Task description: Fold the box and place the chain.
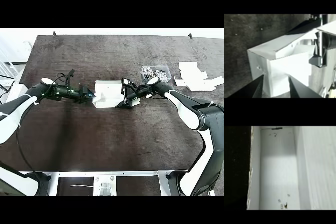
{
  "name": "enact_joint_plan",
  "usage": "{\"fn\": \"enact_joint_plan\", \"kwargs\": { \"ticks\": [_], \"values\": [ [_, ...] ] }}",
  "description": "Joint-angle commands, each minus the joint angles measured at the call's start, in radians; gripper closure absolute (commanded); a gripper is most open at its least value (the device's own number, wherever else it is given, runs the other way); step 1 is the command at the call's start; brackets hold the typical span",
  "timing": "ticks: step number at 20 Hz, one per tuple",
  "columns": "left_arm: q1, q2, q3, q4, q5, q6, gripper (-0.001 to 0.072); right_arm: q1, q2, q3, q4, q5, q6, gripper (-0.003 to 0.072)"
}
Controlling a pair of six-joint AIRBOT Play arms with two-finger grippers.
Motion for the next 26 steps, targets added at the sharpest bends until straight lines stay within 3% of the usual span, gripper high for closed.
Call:
{"fn": "enact_joint_plan", "kwargs": {
  "ticks": [1, 6, 9, 15, 26],
  "values": [
    [-0.016, 0.000, 0.016, 0.018, -0.001, -0.053, 0.0337, 0.001, 0.000, 0.000, 0.000, 0.000, 0.000, 0.0108],
    [-0.023, 0.004, 0.058, 0.087, -0.026, -0.133, 0.0337, 0.001, 0.000, 0.000, 0.000, 0.000, 0.000, 0.0108],
    [-0.063, 0.016, 0.084, 0.227, -0.006, -0.236, 0.0337, 0.001, 0.000, 0.000, 0.000, 0.000, 0.000, 0.0108],
    [-0.121, 0.016, 0.163, 0.370, -0.006, -0.359, 0.0337, 0.001, 0.000, 0.000, 0.000, 0.000, 0.000, 0.0108],
    [-0.228, 0.016, 0.206, 0.634, 0.049, -0.641, 0.0336, 0.001, 0.000, 0.000, 0.000, 0.000, 0.000, 0.0108]
  ]
}}
